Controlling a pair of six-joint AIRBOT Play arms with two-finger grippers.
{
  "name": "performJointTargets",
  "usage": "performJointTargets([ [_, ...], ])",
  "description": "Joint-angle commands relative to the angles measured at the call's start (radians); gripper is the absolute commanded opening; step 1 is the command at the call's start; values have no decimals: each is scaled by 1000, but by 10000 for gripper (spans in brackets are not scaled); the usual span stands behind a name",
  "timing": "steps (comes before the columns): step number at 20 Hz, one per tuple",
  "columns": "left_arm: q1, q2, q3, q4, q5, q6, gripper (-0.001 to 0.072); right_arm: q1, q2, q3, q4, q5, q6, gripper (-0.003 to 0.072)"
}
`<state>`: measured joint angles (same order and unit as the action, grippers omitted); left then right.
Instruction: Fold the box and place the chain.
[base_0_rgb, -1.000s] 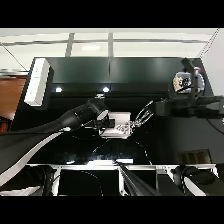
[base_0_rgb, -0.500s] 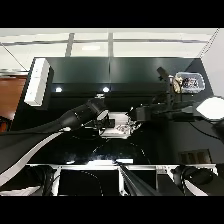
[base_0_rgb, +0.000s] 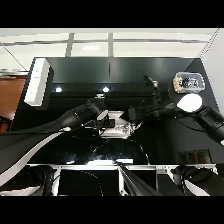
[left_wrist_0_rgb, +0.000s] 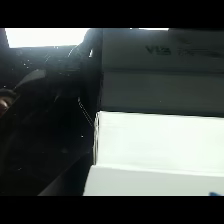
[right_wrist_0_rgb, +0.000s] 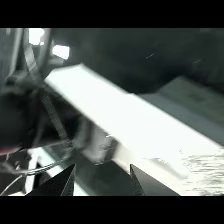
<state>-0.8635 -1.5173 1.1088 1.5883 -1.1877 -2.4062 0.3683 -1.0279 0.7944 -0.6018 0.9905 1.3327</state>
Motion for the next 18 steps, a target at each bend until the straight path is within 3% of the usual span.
performJointTargets([
  [1, 1, 0, 0, 0, 0, 0, 30, -220, 32, 5, -66, 92, -109, 383],
  [4, 1, 0, 0, 0, 0, 0, 30, -383, 45, -32, -328, 18, -352, 386],
  [5, 1, 0, 0, 0, 0, 0, 30, -397, 45, -67, -346, -32, -420, 389],
  [7, 1, 0, 0, 0, 1, 0, 30, -386, 31, -121, -336, -80, -533, 720],
  [9, 1, 0, 0, 0, 1, 0, 30, -343, -17, -128, -337, -72, -614, 720],
  [13, 1, 0, 0, 0, 1, 0, 30, -210, -128, -128, -306, -95, -1117, 720],
  [18, 1, 0, 0, 0, 0, 0, 31, -173, -187, -128, -246, -76, -1366, 720],
])
